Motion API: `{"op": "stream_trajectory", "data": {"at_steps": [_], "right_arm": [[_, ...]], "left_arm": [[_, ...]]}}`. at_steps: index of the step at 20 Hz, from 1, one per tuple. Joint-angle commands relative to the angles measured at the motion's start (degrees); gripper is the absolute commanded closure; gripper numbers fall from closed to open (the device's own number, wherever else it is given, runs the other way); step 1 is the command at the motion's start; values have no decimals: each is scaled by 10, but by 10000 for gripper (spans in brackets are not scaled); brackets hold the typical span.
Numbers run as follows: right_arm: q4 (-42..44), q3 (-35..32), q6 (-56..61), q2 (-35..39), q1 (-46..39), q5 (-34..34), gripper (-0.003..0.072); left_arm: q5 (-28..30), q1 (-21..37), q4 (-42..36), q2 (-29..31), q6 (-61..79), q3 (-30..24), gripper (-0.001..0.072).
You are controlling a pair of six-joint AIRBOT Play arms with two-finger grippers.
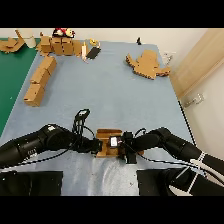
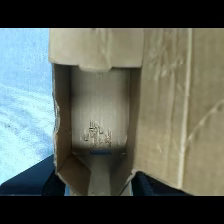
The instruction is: Fold the box.
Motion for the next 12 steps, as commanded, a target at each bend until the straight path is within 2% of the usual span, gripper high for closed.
{"op": "stream_trajectory", "data": {"at_steps": [1, 6, 9, 12], "right_arm": [[0, 0, 0, 0, 0, -2, 157], [0, 0, 0, 0, 0, -2, 156], [0, 0, 0, 0, 0, -2, 157], [0, 0, 0, 0, 0, -2, 156]], "left_arm": [[-12, -26, 62, -18, -66, 18, 319], [-76, -68, 172, -71, -182, 83, 319], [-104, -91, 187, -111, -197, 131, 319], [-128, -99, 190, -146, -229, 149, 319]]}}
